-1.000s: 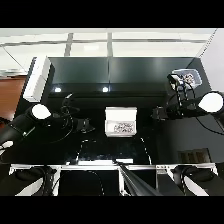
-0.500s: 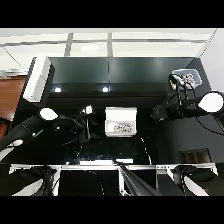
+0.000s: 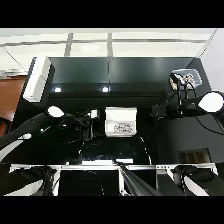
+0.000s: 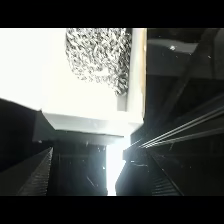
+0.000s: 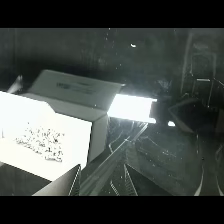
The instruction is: Fold the box and place the chain.
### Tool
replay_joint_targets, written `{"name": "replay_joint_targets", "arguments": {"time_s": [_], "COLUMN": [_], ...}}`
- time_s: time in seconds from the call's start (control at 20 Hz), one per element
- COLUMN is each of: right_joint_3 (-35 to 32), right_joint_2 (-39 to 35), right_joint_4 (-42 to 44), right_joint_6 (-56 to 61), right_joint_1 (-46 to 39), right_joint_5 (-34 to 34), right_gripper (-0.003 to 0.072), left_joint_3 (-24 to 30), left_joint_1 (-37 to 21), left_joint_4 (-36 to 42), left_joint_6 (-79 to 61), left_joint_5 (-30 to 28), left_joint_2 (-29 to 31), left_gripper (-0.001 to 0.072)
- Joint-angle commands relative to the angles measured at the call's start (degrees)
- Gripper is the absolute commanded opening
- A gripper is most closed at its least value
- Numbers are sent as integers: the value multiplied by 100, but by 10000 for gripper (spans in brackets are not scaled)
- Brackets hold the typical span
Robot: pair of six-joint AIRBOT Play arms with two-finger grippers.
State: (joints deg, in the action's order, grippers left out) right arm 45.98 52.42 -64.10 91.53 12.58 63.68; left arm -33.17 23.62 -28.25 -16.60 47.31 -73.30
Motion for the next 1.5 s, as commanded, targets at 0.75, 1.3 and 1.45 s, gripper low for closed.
{"name": "replay_joint_targets", "arguments": {"time_s": [0.75, 1.3, 1.45], "right_joint_3": [-181, -404, -404], "right_joint_2": [26, 42, 42], "right_joint_4": [7, 166, 166], "right_joint_6": [0, 0, 0], "right_joint_1": [7, 7, 7], "right_joint_5": [-313, -393, -557], "right_gripper": [330, 330, 330], "left_joint_3": [-492, -809, -809], "left_joint_1": [636, 756, 857], "left_joint_4": [-490, -581, -581], "left_joint_6": [667, 361, 258], "left_joint_5": [-518, -424, -422], "left_joint_2": [-439, -695, -695], "left_gripper": [712, 711, 710]}}
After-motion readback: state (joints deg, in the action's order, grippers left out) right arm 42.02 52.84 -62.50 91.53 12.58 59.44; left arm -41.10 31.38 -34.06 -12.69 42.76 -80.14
